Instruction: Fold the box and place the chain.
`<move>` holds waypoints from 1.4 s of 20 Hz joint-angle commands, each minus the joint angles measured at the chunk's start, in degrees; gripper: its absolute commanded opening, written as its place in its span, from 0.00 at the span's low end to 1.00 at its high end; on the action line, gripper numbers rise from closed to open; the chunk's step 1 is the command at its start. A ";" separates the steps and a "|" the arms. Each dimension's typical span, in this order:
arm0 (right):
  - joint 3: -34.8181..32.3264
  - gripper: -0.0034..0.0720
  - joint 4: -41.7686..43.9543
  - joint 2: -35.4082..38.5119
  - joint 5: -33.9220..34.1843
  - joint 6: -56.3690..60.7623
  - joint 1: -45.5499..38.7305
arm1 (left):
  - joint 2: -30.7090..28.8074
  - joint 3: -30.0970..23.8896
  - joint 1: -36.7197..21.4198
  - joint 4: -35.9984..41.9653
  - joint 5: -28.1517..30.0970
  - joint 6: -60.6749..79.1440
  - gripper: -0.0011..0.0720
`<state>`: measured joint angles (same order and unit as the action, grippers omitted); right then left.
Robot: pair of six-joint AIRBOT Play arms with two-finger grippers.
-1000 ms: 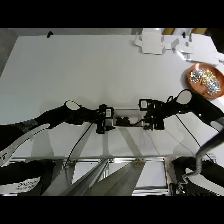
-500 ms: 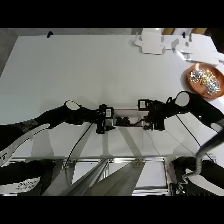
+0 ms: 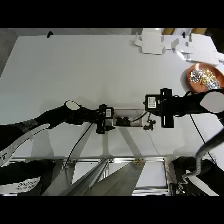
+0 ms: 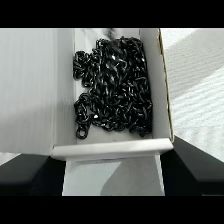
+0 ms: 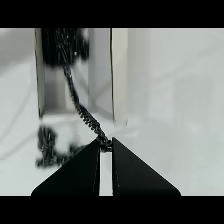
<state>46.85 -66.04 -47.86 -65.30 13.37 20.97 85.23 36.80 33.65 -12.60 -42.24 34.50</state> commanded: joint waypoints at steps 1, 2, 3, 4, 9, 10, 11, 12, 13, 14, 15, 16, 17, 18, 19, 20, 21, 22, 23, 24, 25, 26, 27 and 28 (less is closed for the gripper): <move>3.52 0.07 7.61 1.46 4.42 0.33 7.67 | -0.04 0.00 0.00 -0.02 0.02 0.00 0.20; 3.52 0.07 8.46 1.09 5.86 0.35 9.84 | -0.07 0.00 0.00 -0.02 0.00 0.00 0.20; 3.50 0.07 8.48 0.31 6.69 0.37 11.91 | -0.04 0.00 0.00 -0.04 0.00 0.00 0.20; 3.50 0.07 8.48 -0.92 6.80 0.39 13.22 | -0.04 0.00 0.00 -0.02 0.00 0.00 0.20; 3.50 0.19 7.54 -11.89 7.76 6.43 14.43 | -0.04 0.00 0.00 -0.02 0.00 0.00 0.20; 3.50 0.28 7.48 -13.57 7.74 6.40 14.43 | -0.07 0.00 0.00 -0.04 0.00 0.00 0.20; 3.50 0.31 6.99 -14.40 7.82 6.38 14.40 | -0.04 0.00 0.00 -0.02 0.00 0.00 0.20; 3.50 0.31 5.95 -14.16 7.91 6.36 14.08 | -0.04 0.00 0.00 -0.02 0.00 0.00 0.20; 3.50 0.31 5.60 -13.33 7.78 6.36 13.31 | -0.04 0.00 0.00 -0.02 0.02 0.00 0.20; 3.50 0.31 5.62 -11.87 7.39 6.36 11.89 | -0.04 0.00 0.00 0.00 0.00 0.00 0.20; 3.50 0.31 5.62 -10.21 6.62 6.36 10.12 | -0.04 0.00 0.00 -0.02 0.02 0.00 0.20; 3.50 0.31 5.42 -8.33 5.01 6.36 7.72 | -0.04 0.00 0.00 -0.02 0.02 0.00 0.20; 3.50 0.31 4.55 -6.67 2.93 6.36 5.22 | -0.04 0.00 0.00 -0.02 0.02 0.00 0.20; 3.48 0.31 3.02 -5.38 0.15 6.36 2.47 | -0.04 0.00 0.02 -0.02 0.00 0.00 0.20; 3.41 0.31 1.29 -4.83 -2.56 6.36 0.00 | -0.04 0.00 0.00 -0.02 0.00 0.00 0.20; 2.97 0.31 0.13 -4.83 -4.72 6.36 -2.38 | -0.04 0.00 0.00 -0.02 0.02 0.00 0.20; 1.57 0.31 -0.09 -4.87 -5.07 6.29 -4.72 | -0.04 0.00 0.00 -0.02 0.00 0.00 0.20; -0.42 0.31 0.00 -4.94 -4.31 5.29 -6.71 | -0.04 0.00 0.00 -0.04 0.00 0.00 0.20; -2.45 0.31 0.00 -5.09 -3.13 3.30 -8.07 | -0.04 0.00 0.00 -0.02 0.00 0.00 0.20; -4.55 0.31 0.00 -5.42 -1.55 0.96 -9.09 | -0.07 0.00 0.00 -0.02 0.00 0.00 0.20; -6.21 0.31 0.00 -5.97 -0.11 -1.03 -9.64 | -0.04 0.00 0.00 -0.04 0.02 0.00 0.20; -7.69 0.31 0.09 -6.80 1.27 -2.95 -9.73 | -0.07 0.00 0.00 -0.02 0.00 0.00 0.20; -8.70 0.31 0.24 -7.91 2.01 -4.59 -9.73 | -0.04 0.00 0.00 -0.04 0.02 0.00 0.20; -9.38 0.31 0.81 -9.53 2.29 -6.29 -9.70 | -0.04 0.00 0.00 -0.02 0.00 0.00 0.20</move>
<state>40.71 -65.54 -55.09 -64.99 12.60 12.71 85.23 36.80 33.65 -12.62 -42.24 34.50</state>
